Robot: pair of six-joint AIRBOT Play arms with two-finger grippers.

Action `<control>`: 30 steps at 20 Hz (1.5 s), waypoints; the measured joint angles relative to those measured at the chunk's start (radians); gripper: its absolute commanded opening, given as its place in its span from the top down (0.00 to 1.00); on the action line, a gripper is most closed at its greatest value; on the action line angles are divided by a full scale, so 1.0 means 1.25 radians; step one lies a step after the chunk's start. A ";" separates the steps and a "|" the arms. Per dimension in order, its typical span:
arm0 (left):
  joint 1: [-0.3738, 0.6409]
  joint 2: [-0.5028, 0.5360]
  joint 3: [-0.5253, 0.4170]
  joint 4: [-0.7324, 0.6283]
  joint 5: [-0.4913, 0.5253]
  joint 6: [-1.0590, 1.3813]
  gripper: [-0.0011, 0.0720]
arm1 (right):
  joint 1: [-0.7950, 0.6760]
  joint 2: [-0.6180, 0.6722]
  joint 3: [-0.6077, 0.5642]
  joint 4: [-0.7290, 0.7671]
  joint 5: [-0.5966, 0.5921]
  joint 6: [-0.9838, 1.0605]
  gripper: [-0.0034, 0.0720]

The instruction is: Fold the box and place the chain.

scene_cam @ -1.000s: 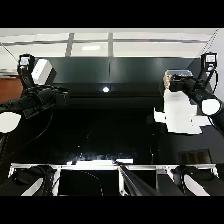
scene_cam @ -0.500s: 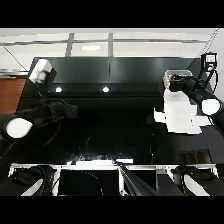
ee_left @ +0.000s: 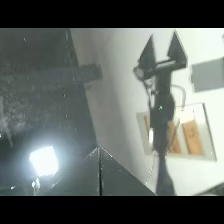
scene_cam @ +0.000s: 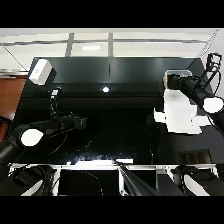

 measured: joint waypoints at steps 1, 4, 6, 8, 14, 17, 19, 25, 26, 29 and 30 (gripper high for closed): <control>-0.001 0.000 -0.002 -0.001 0.016 0.000 0.83 | -0.006 0.000 0.015 -0.025 0.034 -0.006 0.00; -0.002 0.000 -0.004 -0.004 0.052 -0.001 0.02 | -0.061 0.000 0.106 -0.153 0.167 0.041 0.00; -0.003 0.000 -0.004 -0.006 0.070 -0.003 0.02 | -0.121 0.000 0.189 -0.266 0.264 0.089 0.00; -0.003 0.000 -0.004 -0.006 0.081 -0.004 0.02 | -0.213 -0.007 0.255 -0.424 0.331 0.212 0.00; -0.003 0.000 -0.004 -0.007 0.098 -0.007 0.02 | -0.602 -0.131 0.331 -0.599 0.546 0.404 0.00; -0.003 0.000 -0.004 -0.007 0.100 -0.007 0.02 | -0.750 -0.239 0.356 -0.388 0.674 0.240 0.00; -0.003 0.000 -0.004 -0.007 0.101 -0.007 0.02 | -0.800 -0.328 0.388 -0.244 0.786 0.118 0.00; -0.003 0.000 -0.004 -0.007 0.103 -0.008 0.02 | -0.798 -0.566 0.501 -0.105 1.011 -0.030 0.00; -0.003 0.000 -0.004 -0.007 0.103 -0.008 0.02 | -0.790 -0.589 0.509 -0.102 1.029 -0.038 0.00; -0.003 0.000 -0.004 -0.007 0.103 -0.008 0.02 | -0.758 -0.635 0.522 -0.099 1.073 -0.052 0.07; -0.003 0.000 -0.004 -0.009 0.103 -0.008 0.02 | -0.749 -0.642 0.525 -0.099 1.083 -0.056 0.07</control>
